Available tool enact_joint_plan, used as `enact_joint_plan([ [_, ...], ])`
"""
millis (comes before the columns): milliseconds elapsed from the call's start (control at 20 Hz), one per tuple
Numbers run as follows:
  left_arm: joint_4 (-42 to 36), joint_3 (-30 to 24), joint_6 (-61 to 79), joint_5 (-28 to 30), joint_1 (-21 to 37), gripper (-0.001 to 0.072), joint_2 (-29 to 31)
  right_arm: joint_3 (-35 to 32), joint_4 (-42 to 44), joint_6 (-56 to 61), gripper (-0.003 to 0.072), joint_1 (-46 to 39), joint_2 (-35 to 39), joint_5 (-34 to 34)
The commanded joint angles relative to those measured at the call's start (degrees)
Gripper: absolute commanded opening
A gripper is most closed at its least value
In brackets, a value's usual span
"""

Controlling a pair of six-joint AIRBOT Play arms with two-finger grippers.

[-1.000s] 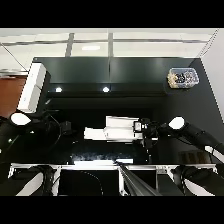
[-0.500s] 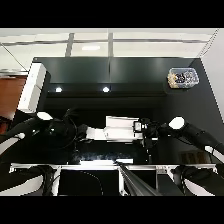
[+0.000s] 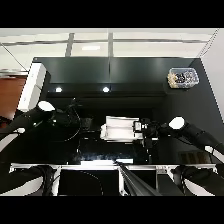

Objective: Fold the box and place the chain.

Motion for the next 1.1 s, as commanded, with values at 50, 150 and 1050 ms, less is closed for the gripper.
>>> enact_joint_plan([
  [50, 0.3, 1.2, -0.4, 5.2, -6.9, 0.0691, 0.2, 0.0, 0.0, 0.1, 0.0483, 0.1, 0.0, 0.0],
  [150, 0.5, 1.2, -4.7, 12.6, -10.7, 0.0691, 0.2, 0.0, 0.0, 0.1, 0.0482, 0.1, 0.0, 0.0],
  [1050, 24.5, 5.0, -33.1, 23.7, -25.4, 0.0610, 0.2, 0.0, 0.0, 0.1, 0.0482, 0.1, 0.0, 0.0],
])
